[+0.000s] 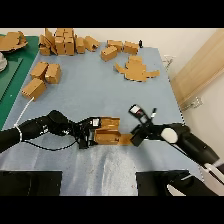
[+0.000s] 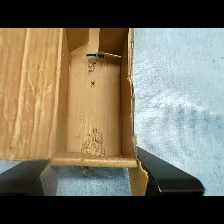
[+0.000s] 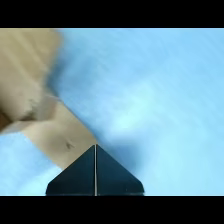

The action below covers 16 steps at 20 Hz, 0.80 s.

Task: Fold the box.

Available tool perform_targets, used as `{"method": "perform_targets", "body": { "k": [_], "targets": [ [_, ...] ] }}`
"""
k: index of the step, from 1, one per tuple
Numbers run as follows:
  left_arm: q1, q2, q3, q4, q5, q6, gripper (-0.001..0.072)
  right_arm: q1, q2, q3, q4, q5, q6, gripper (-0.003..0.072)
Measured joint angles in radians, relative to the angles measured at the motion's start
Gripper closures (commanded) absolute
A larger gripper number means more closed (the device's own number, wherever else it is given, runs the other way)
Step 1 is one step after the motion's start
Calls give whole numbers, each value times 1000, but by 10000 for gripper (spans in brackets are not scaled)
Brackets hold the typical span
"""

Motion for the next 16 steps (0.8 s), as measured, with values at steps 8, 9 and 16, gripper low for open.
{"method": "perform_targets", "body": {
  "k": [8,9,16],
  "targets": [
    [0,0,0,-2,2,0,187,-250,77,-37,-14,217,386,684],
    [0,0,0,-2,2,0,187,-265,43,-47,38,212,378,684],
    [0,0,0,-2,2,0,187,-253,-137,-70,480,122,144,685]
  ]
}}
